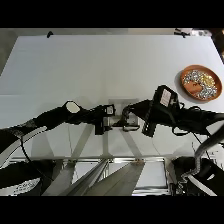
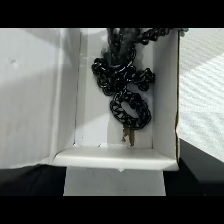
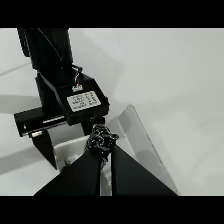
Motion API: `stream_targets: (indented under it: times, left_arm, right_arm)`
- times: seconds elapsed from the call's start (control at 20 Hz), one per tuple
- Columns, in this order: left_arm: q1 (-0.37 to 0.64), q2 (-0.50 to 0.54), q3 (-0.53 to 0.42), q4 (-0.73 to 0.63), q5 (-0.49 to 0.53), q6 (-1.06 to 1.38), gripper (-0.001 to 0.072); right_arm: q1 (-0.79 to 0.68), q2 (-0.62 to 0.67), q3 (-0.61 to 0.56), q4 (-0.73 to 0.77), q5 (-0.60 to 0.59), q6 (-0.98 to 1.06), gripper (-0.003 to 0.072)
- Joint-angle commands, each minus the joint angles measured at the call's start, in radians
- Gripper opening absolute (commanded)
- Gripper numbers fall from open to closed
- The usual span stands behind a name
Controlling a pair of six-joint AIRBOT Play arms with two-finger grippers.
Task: Fold the box and place the chain.
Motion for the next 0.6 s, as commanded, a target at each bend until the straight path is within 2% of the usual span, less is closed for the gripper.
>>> stream_targets:
  times: [0.0, 0.2, 0.55]
  left_arm:
    - [0.0, 0.0, 0.0, 0.0, 0.0, 0.0, 0.0372]
    - [0.0, 0.0, 0.0, 0.0, 0.0, 0.0, 0.0372]
    - [0.0, 0.0, 0.0, 0.0, 0.0, 0.0, 0.0372]
  right_arm:
    - [0.003, -0.083, 0.0, -0.021, 0.058, 0.124, 0.0013]
    - [0.003, -0.24, 0.0, -0.028, 0.128, 0.21, 0.0013]
    - [0.003, -0.415, 0.0, -0.03, 0.13, 0.367, 0.0014]
